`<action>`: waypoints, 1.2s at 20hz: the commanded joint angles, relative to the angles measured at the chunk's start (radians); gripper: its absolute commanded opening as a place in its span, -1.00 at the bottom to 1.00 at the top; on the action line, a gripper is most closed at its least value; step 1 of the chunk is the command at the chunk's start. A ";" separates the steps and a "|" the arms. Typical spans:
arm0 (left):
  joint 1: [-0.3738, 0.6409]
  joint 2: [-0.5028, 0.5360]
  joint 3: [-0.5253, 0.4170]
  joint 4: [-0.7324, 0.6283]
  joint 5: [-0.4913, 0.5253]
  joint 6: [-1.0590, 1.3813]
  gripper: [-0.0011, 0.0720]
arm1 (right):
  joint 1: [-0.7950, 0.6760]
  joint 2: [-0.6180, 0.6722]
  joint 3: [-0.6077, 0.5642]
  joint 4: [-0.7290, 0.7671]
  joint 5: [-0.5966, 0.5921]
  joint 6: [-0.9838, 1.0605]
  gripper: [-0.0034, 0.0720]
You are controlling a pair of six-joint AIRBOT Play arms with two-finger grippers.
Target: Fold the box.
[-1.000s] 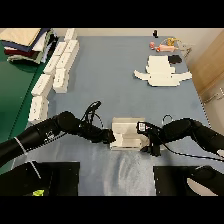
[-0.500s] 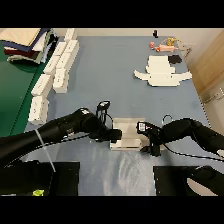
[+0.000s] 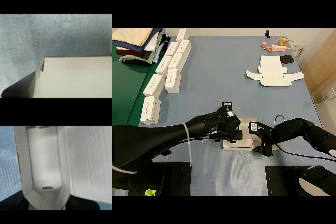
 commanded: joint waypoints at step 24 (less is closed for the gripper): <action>-0.058 -0.080 0.085 0.047 -0.111 -0.124 0.74 | 0.001 0.000 0.000 0.000 0.000 0.000 0.45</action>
